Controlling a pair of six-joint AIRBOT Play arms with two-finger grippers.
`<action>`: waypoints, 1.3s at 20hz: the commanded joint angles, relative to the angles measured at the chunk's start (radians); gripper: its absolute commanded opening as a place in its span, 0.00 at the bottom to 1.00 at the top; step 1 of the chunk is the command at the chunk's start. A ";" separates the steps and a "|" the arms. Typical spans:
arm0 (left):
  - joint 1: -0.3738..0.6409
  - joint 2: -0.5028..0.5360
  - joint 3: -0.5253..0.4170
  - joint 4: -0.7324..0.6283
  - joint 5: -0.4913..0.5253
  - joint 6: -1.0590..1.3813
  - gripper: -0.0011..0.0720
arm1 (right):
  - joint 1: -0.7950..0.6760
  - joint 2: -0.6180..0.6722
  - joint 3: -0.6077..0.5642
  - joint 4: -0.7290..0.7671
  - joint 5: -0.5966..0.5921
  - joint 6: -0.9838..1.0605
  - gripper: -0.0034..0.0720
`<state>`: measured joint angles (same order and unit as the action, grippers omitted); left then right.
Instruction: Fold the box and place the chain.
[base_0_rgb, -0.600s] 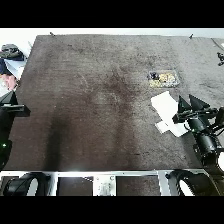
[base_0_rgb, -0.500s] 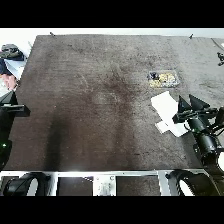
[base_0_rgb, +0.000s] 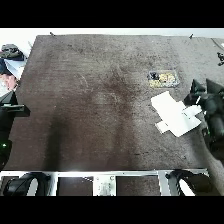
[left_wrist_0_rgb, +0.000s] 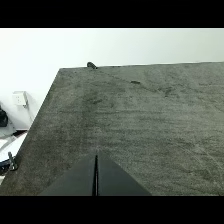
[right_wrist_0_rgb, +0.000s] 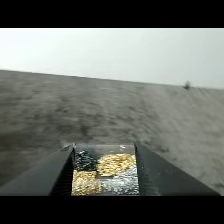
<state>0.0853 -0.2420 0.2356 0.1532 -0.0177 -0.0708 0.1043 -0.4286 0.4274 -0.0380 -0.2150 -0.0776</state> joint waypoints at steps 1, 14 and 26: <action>0.001 0.001 -0.001 0.000 0.000 0.000 0.03 | -0.166 -0.223 0.166 0.102 0.175 0.001 0.61; 0.001 0.001 -0.001 0.000 0.000 0.000 0.03 | -0.831 -1.091 1.018 -0.798 1.390 0.549 0.60; 0.001 0.001 -0.001 0.000 0.000 0.000 0.03 | -0.877 -1.512 1.431 -1.146 1.677 0.624 0.60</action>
<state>0.0853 -0.2420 0.2356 0.1532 -0.0177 -0.0711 -0.7620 -1.8744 1.8053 -1.1492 1.4158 0.5598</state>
